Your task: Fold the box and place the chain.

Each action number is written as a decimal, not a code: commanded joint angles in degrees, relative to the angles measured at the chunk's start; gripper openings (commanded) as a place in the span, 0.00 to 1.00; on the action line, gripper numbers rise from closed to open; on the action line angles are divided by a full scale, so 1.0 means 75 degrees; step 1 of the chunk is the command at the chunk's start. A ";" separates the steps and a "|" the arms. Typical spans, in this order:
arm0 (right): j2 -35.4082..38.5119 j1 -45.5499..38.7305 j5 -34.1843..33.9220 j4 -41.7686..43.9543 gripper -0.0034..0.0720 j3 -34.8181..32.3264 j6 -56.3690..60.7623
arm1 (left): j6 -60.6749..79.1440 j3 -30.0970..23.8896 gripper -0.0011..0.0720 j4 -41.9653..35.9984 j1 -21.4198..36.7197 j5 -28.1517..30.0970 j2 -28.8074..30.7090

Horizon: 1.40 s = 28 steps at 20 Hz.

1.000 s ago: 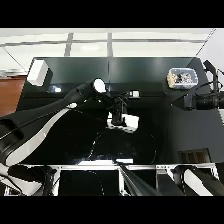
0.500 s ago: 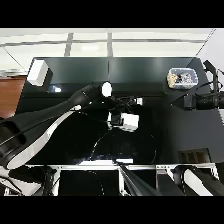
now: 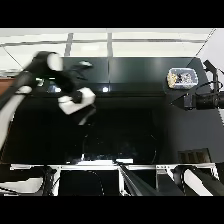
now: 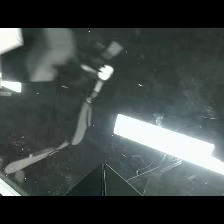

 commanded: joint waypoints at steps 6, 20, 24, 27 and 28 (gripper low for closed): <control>0.0003 -0.0003 -0.0565 0.0041 0.06 0.0006 0.0236 | -0.0731 -0.0391 0.47 0.0254 0.4526 0.0956 0.0055; 0.0003 0.0006 -0.0973 0.0061 0.06 0.0006 0.0516 | -0.0160 0.1279 0.99 -0.0093 0.4680 0.2390 -0.1644; -0.0009 0.0624 -0.1906 0.0026 0.06 0.0003 0.0766 | -0.1746 0.3101 0.99 -0.0356 0.4549 0.0903 -0.1644; -0.0114 0.1754 -0.3433 -0.0277 0.06 0.0003 0.0979 | -0.3025 0.4447 0.77 -0.0603 0.3975 -0.0839 -0.1606; -0.0160 0.2110 -0.3791 -0.0653 0.06 0.0003 0.0988 | -0.3133 0.4555 0.51 -0.0595 0.3678 -0.1393 -0.1472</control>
